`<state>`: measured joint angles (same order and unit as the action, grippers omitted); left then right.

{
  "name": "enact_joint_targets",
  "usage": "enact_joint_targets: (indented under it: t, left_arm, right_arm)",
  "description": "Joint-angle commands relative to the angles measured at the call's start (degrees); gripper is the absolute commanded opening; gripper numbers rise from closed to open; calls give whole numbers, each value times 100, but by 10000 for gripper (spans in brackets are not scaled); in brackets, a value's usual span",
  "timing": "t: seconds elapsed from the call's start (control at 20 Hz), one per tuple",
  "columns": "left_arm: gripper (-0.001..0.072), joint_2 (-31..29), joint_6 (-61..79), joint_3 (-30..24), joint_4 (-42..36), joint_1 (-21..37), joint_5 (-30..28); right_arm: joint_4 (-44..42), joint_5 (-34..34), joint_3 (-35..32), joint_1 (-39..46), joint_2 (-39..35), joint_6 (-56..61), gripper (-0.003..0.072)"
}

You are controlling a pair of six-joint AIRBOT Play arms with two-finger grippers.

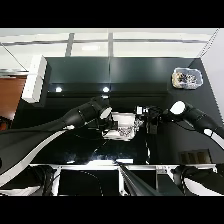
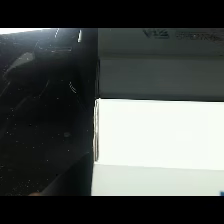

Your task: Fold the box and place the chain.

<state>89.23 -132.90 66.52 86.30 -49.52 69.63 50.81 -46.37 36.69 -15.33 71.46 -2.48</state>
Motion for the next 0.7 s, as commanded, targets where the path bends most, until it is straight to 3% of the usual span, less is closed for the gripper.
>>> enact_joint_targets:
  t: [0.0,0.1,0.3,0.45,0.65]
  left_arm:
    - [31,2,2,2,-2,0,7]
    - [31,2,2,2,-2,0,4]
    - [30,2,2,2,-2,0,7]
    - [30,2,2,2,-2,0,4]
    - [31,2,2,2,0,0,4]
  right_arm:
    - [90,-109,2,-46,-61,83,57]
    - [87,-153,4,-46,-177,153,13]
    - [87,-177,4,-33,-614,669,11]
    - [90,-328,46,-33,-1224,1718,8]
    - [79,-1228,564,-35,-1978,2990,8]
